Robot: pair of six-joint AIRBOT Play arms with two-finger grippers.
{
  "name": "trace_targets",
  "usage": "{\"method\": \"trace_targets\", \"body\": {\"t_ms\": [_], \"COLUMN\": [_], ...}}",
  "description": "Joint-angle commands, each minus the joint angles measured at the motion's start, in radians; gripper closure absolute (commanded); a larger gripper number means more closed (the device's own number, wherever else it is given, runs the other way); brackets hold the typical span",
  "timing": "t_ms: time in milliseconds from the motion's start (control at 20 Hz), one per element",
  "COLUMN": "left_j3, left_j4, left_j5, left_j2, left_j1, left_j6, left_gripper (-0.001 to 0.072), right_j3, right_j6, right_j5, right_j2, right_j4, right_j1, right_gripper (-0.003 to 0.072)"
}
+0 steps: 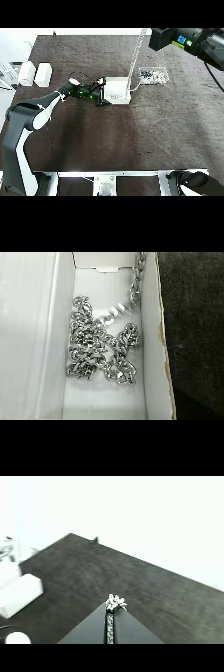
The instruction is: Fold the box and place the chain.
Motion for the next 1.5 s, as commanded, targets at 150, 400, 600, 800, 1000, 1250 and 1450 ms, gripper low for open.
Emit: {"method": "trace_targets", "body": {"t_ms": [150, 400, 600, 800, 1000, 1250, 1450], "left_j3": [0.0, 0.0, 0.0, 0.0, 0.0, 0.0, 0.0], "left_j4": [0.0, 0.0, 0.0, 0.0, 0.0, 0.0, 0.0], "left_j5": [0.0, 0.0, 0.0, 0.0, 0.0, 0.0, -0.001], "left_j2": [-0.001, -0.001, -0.001, -0.001, -0.001, -0.001, -0.001], "left_j1": [0.001, 0.001, 0.001, 0.001, 0.001, 0.001, 0.001], "left_j6": [0.0, 0.0, 0.0, 0.0, 0.0, 0.0, 0.0], "left_gripper": [0.0283, 0.0283, 0.0283, 0.0283, 0.0283, 0.0283, 0.0283], "right_j3": [-0.024, -0.024, -0.018, -0.012, -0.014, -0.1, -0.211], "right_j6": [0.071, 0.092, 0.091, 0.092, 0.092, 0.13, 0.157], "right_j5": [-0.007, -0.022, -0.048, -0.07, -0.128, -0.112, -0.121], "right_j2": [-0.067, -0.179, -0.201, -0.201, -0.211, -0.243, -0.28], "right_j4": [-0.012, -0.012, -0.017, -0.016, -0.016, -0.016, -0.015], "right_j1": [0.043, 0.093, 0.114, 0.128, 0.149, 0.121, 0.039], "right_gripper": [0.068, 0.068, 0.068, 0.068, 0.068, 0.068, 0.068]}}
